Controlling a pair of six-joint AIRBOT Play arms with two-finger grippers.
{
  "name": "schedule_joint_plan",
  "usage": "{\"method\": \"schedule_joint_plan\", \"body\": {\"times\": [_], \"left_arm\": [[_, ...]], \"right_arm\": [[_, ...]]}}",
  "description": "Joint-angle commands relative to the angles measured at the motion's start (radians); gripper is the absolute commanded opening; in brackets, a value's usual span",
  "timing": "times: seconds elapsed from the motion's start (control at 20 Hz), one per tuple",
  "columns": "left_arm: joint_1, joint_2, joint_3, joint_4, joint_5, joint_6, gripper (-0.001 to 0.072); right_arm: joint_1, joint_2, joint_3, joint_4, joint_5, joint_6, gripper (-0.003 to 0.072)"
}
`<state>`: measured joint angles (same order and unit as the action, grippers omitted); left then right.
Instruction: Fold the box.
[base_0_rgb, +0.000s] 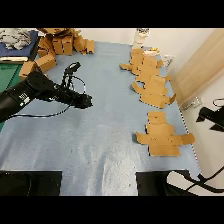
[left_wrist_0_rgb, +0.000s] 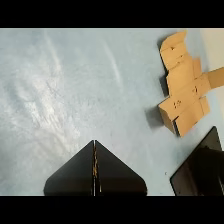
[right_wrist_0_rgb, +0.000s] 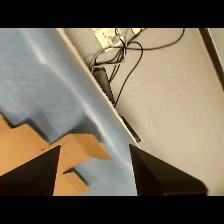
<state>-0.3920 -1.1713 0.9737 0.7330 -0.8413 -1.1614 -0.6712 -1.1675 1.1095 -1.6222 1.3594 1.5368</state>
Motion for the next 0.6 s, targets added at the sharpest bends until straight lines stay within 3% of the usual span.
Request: {"method": "schedule_joint_plan", "body": {"times": [0.0, 0.2, 0.45, 0.5, 0.55], "left_arm": [[0.001, -0.001, 0.0, 0.004, -0.069, -0.011, 0.0013], [0.0, -0.001, 0.0, 0.004, -0.09, -0.011, 0.0013], [0.0, -0.001, 0.0, 0.004, -0.084, -0.011, 0.0013], [0.0, -0.001, 0.0, 0.003, -0.084, -0.011, 0.0013], [0.0, -0.001, 0.0, 0.003, -0.087, -0.011, 0.0013]], "right_arm": [[-0.121, -0.051, -0.025, 0.058, 0.042, -0.111, 0.0671], [-0.132, -0.089, -0.123, 0.124, 0.057, -0.29, 0.067], [-0.131, -0.117, -0.171, 0.199, 0.057, -0.341, 0.0647], [-0.131, -0.118, -0.193, 0.261, 0.056, -0.376, 0.0553], [-0.13, -0.119, -0.224, 0.316, 0.062, -0.422, 0.0382]]}}
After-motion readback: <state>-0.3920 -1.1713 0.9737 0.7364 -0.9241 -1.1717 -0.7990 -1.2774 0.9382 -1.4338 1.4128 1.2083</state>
